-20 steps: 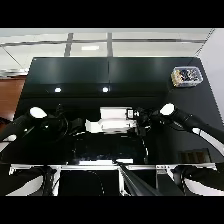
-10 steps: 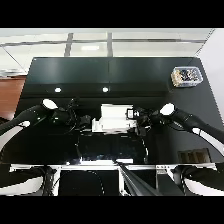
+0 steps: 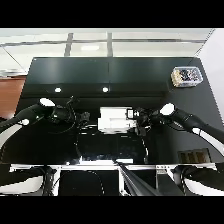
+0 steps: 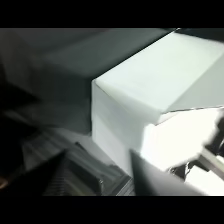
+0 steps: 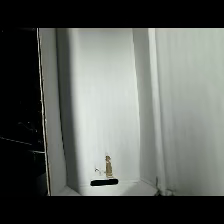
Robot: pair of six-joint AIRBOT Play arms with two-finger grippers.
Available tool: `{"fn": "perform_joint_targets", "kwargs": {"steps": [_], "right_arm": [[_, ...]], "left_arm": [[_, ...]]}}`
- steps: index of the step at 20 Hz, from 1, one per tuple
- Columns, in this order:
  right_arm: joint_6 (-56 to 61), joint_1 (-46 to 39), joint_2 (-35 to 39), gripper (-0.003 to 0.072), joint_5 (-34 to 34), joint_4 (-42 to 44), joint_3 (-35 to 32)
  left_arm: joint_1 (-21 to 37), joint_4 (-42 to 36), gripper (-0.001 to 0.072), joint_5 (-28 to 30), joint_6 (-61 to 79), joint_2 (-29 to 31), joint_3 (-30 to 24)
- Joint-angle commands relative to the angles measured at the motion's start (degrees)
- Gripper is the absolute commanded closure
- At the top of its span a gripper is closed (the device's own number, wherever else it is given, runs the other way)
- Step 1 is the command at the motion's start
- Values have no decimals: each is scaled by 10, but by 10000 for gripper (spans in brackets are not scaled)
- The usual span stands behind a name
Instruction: Fold the box and place the chain.
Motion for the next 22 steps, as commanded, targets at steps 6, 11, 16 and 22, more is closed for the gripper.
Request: {"fn": "perform_joint_targets", "kwargs": {"steps": [6, 11, 16, 22], "right_arm": [[0, 0, 0, 558, 0, 0, 0], [0, 0, 0, 558, 0, 0, 0], [0, 0, 0, 558, 0, 0, 0], [1, 0, 0, 558, 0, 0, 0]], "left_arm": [[-10, -47, 82, -12, 8, 0, 1], [-28, -47, 92, -12, 3, 2, 3], [-61, 57, 114, -9, -93, 10, 55], [-117, 95, 206, 0, -158, 23, 113]]}}
